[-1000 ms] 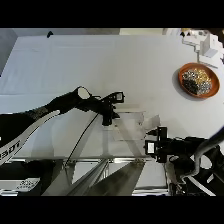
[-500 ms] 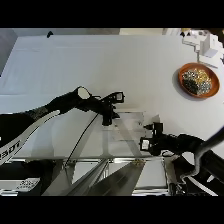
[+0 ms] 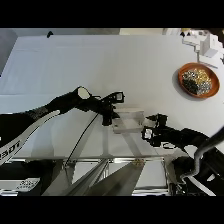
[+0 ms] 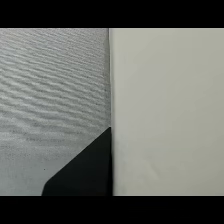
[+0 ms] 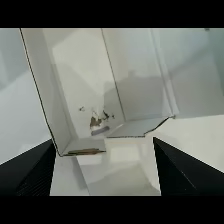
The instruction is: Fold the box and place the chain.
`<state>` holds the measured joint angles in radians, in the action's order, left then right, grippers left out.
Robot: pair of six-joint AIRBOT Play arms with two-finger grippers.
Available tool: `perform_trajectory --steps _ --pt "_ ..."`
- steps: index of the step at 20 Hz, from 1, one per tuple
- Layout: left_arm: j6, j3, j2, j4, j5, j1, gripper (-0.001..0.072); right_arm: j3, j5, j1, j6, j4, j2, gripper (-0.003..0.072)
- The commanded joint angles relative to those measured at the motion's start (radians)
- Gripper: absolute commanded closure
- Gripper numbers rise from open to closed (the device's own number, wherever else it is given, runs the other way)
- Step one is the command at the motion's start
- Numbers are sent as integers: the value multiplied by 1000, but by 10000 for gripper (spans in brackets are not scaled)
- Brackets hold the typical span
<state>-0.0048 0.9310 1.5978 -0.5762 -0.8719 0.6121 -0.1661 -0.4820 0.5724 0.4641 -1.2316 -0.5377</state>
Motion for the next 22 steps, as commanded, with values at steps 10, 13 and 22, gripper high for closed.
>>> perform_trajectory --steps 10,13,22 --pt "0 0 1 0 0 0 701 -190 -190 -240 -295 225 -280 30" --pt "0 0 1 0 0 1 701 -204 -192 -272 -425 316 -319 30" --pt "0 0 1 0 0 1 701 -217 -264 -396 -682 514 -423 29"
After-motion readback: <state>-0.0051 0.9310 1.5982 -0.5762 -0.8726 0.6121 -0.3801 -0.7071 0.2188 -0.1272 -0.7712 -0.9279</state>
